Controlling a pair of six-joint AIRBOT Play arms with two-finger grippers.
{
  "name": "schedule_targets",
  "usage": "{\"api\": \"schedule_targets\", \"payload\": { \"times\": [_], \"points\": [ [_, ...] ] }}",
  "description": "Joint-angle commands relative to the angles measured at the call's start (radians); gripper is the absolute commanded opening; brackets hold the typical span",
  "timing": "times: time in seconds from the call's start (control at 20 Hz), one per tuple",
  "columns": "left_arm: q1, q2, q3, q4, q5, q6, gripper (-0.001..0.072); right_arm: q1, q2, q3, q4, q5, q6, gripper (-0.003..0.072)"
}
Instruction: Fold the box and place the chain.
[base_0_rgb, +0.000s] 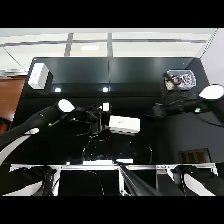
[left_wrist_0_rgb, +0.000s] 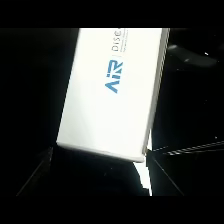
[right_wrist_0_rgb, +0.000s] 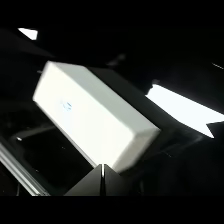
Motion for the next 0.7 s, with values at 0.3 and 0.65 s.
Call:
{"api": "schedule_targets", "payload": {
  "times": [0.3,0.65],
  "points": [
    [-0.123,-0.143,0.250,-0.071,-0.065,-0.141,0.0708,-0.226,0.101,0.011,-0.145,-0.013,0.032,0.0019],
    [-0.183,-0.309,0.387,-0.047,-0.104,-0.179,0.0708,-0.226,0.101,0.011,-0.150,-0.001,0.031,0.0019]
  ]
}}
